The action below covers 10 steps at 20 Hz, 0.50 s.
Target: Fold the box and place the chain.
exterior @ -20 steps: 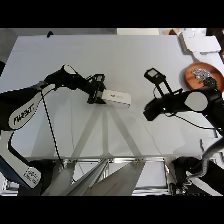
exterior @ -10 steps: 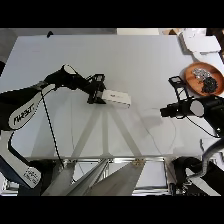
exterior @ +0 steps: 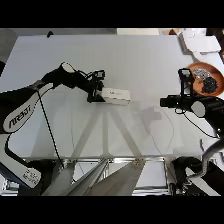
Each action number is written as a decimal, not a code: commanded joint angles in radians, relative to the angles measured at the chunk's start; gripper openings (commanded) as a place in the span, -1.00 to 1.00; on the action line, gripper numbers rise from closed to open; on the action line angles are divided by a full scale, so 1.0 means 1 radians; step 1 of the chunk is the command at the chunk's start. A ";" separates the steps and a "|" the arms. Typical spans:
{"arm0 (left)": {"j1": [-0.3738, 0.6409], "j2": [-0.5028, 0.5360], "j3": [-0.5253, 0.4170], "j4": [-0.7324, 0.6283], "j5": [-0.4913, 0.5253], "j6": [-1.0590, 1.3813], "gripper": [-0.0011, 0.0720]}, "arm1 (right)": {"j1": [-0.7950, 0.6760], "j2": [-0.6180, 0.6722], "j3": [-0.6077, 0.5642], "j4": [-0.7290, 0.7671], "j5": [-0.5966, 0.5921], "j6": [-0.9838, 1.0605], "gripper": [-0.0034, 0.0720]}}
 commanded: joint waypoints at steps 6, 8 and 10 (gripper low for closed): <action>0.002 0.361 0.001 0.766 0.016 -0.753 -0.96 | -0.001 0.001 -0.001 0.001 -0.014 0.006 -0.88; 0.004 0.444 0.001 0.963 0.016 -0.919 -0.96 | -0.001 0.001 -0.001 0.001 -0.014 0.006 -0.88; 0.021 0.515 0.001 1.069 0.023 -1.058 -0.96 | -0.001 0.001 -0.001 0.001 -0.015 0.006 -0.88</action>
